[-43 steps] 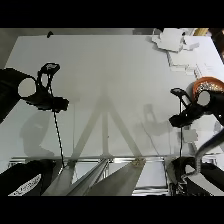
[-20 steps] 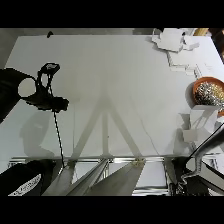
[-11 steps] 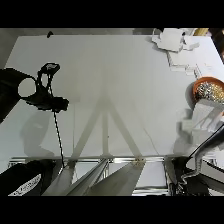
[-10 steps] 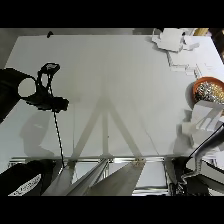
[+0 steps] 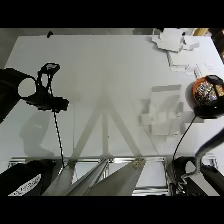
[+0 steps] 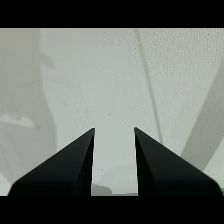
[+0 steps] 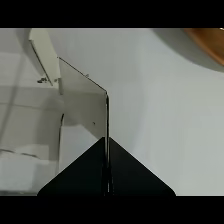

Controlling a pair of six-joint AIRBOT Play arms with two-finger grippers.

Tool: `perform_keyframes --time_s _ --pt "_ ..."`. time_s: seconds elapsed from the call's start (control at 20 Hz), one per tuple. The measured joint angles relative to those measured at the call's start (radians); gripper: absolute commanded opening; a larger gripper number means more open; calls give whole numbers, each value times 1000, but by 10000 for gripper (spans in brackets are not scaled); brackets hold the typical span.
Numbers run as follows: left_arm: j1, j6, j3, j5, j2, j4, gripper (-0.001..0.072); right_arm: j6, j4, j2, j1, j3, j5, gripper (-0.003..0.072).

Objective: Fold the box and place the chain.

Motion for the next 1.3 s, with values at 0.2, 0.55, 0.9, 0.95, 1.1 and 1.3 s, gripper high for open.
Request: perform_keyframes --time_s 0.2,0.55,0.9,0.95,1.1,1.3 --pt "0 0 0 21 0 0 273 51 141 127 184 -94 -5 20" --pt "1 74 -2 191 -9 -75 408 118 219 235 382 -219 -108 21" --pt "-11 735 -35 263 -189 -728 576 131 233 248 415 -236 -146 21" --pt "-19 835 -38 263 -234 -831 576 132 234 248 416 -236 -148 21" --pt "-49 1043 -35 278 -365 -1029 579 134 235 249 418 -237 -150 21" --pt "-67 1222 -23 281 -516 -1174 574 133 235 249 418 -237 -150 21"
